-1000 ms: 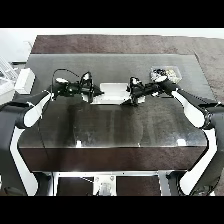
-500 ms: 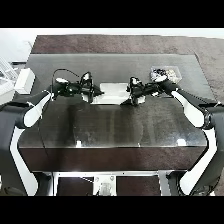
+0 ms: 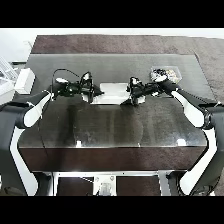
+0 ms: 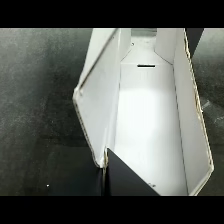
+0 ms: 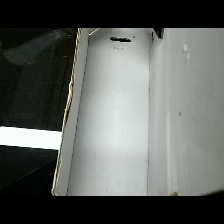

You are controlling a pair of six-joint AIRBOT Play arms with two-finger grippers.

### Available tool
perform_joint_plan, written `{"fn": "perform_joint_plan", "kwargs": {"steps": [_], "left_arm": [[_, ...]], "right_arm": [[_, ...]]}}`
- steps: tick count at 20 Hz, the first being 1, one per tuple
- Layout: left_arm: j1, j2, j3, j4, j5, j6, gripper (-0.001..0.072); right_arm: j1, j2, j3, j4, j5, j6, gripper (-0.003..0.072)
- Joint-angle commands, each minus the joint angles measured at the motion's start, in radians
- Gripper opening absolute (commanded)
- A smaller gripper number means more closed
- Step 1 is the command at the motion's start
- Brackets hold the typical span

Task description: Fold the box and place the chain.

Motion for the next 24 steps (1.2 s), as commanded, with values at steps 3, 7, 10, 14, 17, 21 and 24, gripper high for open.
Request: {"fn": "perform_joint_plan", "kwargs": {"steps": [3,7,10,14,17,21,24], "left_arm": [[0.001,-0.001,0.0,-0.004,0.0,0.0,0.002],[0.001,-0.001,0.0,-0.007,0.0,0.0,0.002],[0.001,-0.001,0.0,-0.007,0.0,0.0,0.002],[0.001,-0.001,0.0,-0.007,-0.001,0.0,0.002],[0.001,-0.001,0.0,-0.007,-0.003,0.0,0.002],[0.001,-0.001,0.0,-0.011,-0.008,0.0,0.002],[0.0,-0.001,0.0,-0.011,-0.02,0.0,0.002]], "right_arm": [[0.0,-0.001,0.001,0.001,0.002,0.001,0.0582],[0.0,-0.001,0.0,0.001,0.002,0.004,0.0582],[0.0,-0.001,0.0,0.001,0.002,0.004,0.0582],[0.0,-0.001,0.0,0.001,0.002,0.004,0.0582],[0.0,-0.001,0.0,0.001,0.002,0.004,0.0582],[0.0,-0.001,0.0,0.001,0.002,0.004,0.0582],[0.0,-0.001,0.0,0.001,0.002,0.004,0.0582]]}}
